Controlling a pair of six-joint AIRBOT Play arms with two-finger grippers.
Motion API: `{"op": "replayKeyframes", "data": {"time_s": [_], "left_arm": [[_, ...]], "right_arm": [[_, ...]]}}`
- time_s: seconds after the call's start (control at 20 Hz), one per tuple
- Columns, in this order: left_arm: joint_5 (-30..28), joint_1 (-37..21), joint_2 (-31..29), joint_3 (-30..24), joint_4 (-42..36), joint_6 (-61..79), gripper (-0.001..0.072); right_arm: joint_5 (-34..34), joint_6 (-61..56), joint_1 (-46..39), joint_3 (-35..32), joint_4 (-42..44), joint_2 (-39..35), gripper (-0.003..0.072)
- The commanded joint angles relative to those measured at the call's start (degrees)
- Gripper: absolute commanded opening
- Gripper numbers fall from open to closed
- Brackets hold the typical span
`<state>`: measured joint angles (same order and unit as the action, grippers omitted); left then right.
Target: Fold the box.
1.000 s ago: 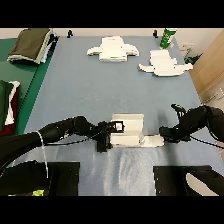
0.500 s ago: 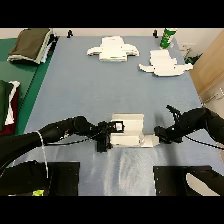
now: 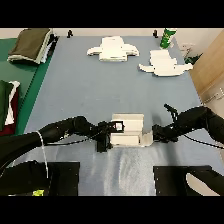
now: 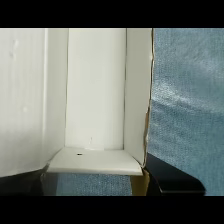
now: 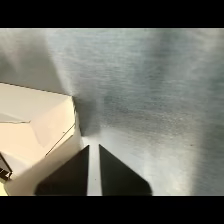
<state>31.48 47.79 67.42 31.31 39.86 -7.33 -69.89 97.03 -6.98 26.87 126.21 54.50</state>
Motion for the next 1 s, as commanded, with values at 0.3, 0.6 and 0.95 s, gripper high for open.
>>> {"op": "replayKeyframes", "data": {"time_s": [0.3, 0.6, 0.95], "left_arm": [[-0.02, 0.0, -0.02, 0.07, 0.02, 0.02, 0.0593], [0.0, 0.0, -0.02, 0.07, 0.04, 0.02, 0.0592], [-0.02, 0.0, -0.02, 0.07, 0.02, 0.02, 0.0592]], "right_arm": [[-1.33, 0.46, 0.96, 2.16, 3.72, -4.55, 0.0421], [8.04, -3.45, 13.86, 2.38, 3.32, -1.57, 0.0487], [12.09, -30.16, 29.88, 10.29, -21.46, 3.37, 0.0485]]}}
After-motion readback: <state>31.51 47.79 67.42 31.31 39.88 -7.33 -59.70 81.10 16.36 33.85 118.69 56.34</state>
